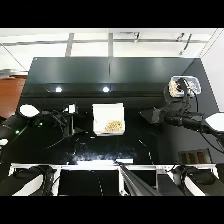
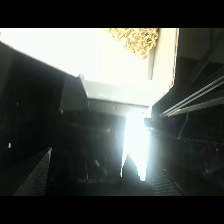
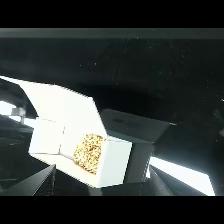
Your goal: Fold the box and place the chain.
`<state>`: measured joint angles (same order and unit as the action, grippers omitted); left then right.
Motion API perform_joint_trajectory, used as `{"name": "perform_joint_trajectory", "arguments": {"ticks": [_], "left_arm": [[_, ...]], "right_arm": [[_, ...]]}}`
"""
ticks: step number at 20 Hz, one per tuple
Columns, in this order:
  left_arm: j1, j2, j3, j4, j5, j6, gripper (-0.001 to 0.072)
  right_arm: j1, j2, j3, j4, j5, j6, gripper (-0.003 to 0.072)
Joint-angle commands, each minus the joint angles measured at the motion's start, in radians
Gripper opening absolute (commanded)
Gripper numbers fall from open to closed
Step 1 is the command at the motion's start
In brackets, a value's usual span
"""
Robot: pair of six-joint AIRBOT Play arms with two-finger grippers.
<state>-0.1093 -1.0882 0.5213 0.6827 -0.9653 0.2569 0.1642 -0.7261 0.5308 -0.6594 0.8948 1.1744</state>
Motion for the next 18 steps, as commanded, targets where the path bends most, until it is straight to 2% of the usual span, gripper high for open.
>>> {"name": "perform_joint_trajectory", "arguments": {"ticks": [1,4,7,12,18], "left_arm": [[-0.001,-0.073,0.000,-0.121,-0.006,0.093,0.0696],[-0.001,-0.136,0.000,-0.148,-0.048,0.136,0.0696],[-0.015,-0.153,0.012,-0.150,-0.085,0.149,0.0696],[-0.089,-0.181,0.039,-0.133,-0.071,0.138,0.0695],[-0.103,-0.202,0.061,-0.150,-0.038,0.103,0.0695]], "right_arm": [[0.000,0.000,0.000,-0.001,0.002,0.000,0.0699],[0.000,0.000,0.000,-0.003,-0.001,0.000,0.0699],[0.000,0.000,0.000,-0.004,-0.002,0.000,0.0699],[0.000,0.000,0.000,-0.004,-0.002,0.000,0.0699],[0.000,0.000,0.000,-0.004,-0.002,0.000,0.0699]]}}
